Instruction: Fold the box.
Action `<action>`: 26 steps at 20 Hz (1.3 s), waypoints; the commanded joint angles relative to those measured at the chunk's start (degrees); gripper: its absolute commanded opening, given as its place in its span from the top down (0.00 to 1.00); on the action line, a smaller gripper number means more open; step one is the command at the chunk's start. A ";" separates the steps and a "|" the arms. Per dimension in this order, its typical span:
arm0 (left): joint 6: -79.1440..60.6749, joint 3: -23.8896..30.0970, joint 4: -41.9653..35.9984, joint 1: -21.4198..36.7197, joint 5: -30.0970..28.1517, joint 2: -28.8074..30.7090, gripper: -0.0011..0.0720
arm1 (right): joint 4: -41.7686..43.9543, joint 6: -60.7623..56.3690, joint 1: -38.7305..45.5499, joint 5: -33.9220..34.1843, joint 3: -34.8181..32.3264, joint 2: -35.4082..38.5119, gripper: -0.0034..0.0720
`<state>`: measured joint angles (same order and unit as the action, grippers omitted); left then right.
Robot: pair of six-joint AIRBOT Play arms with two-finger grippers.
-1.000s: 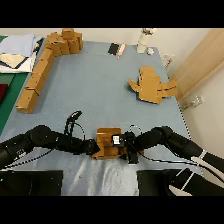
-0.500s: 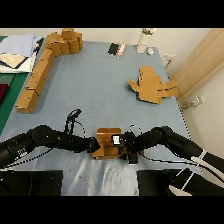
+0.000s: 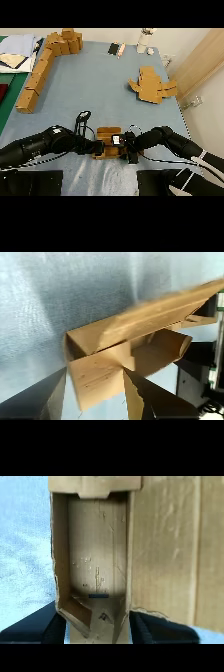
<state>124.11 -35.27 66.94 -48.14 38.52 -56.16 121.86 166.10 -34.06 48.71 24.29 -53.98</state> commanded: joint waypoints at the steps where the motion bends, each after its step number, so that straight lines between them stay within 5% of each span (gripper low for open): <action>1: 10.23 -5.29 9.16 -4.35 4.72 -4.94 0.28 | 0.02 0.00 0.00 0.00 0.02 0.02 0.26; 26: 22.16 -19.56 18.82 -8.70 18.82 -21.24 0.35 | 0.02 0.00 0.00 0.00 0.04 0.02 0.26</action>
